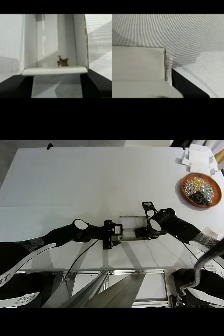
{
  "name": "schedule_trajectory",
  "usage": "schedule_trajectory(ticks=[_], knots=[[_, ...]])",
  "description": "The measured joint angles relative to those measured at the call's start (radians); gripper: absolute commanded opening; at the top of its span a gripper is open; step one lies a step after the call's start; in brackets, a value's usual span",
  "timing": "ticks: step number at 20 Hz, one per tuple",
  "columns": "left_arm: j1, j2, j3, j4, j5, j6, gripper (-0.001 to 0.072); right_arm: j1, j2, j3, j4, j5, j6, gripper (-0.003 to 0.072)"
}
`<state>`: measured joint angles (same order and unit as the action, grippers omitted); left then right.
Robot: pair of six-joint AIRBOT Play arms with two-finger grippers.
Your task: Fold the box and place the chain.
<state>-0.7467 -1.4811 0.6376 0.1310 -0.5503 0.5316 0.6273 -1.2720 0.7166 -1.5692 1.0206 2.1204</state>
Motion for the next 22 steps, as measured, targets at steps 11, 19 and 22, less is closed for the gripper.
schedule_trajectory(ticks=[11, 19, 22], knots=[[0.0, 0.0, 0.0, 0.0, 0.002, 0.0, 0.032, 0.0, 0.066, 0.0, 0.001, -0.028, -0.074, 0.0356], [0.0, 0.0, 0.0, 0.0, 0.001, 0.0, 0.032, -0.076, 0.287, 0.072, -0.054, 0.169, -0.288, 0.0356], [0.0, 0.0, 0.0, 0.0, 0.0, 0.0, 0.032, -0.219, 0.313, 0.165, -0.065, 0.2, -0.385, 0.0322]])
